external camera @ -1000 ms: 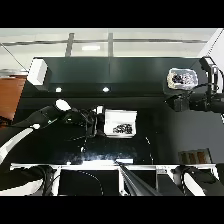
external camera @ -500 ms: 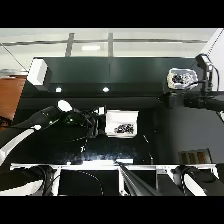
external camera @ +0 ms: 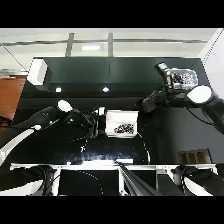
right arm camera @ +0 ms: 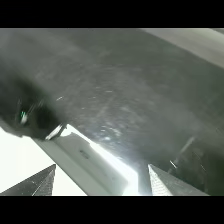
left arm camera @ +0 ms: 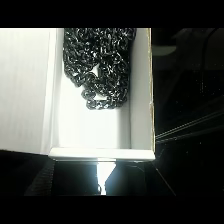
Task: Fold the box and place the chain.
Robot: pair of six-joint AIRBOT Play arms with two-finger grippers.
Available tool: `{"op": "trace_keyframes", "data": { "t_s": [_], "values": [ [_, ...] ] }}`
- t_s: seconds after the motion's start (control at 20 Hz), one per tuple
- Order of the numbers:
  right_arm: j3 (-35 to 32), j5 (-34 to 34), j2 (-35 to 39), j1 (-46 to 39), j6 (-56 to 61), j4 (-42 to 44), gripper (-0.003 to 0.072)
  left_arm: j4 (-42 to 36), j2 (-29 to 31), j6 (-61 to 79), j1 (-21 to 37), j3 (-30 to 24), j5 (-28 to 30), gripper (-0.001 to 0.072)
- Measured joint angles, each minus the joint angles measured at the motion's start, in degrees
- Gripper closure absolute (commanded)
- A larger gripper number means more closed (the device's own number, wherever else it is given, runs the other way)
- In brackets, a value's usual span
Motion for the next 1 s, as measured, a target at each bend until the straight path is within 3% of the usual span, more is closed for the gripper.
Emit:
{"op": "trace_keyframes", "data": {
  "t_s": [0.35,1.0],
  "values": [
    [0.0,9.3,-1.7,3.0,-24.1,1.6,-0.0024,0.0,0.0,0.0,0.0,0.0,0.0,0.0265],
    [-0.9,14.1,-1.9,8.4,-29.4,-3.9,-0.0018,0.0,0.0,0.0,0.0,0.0,0.1,0.0265]
  ]
}}
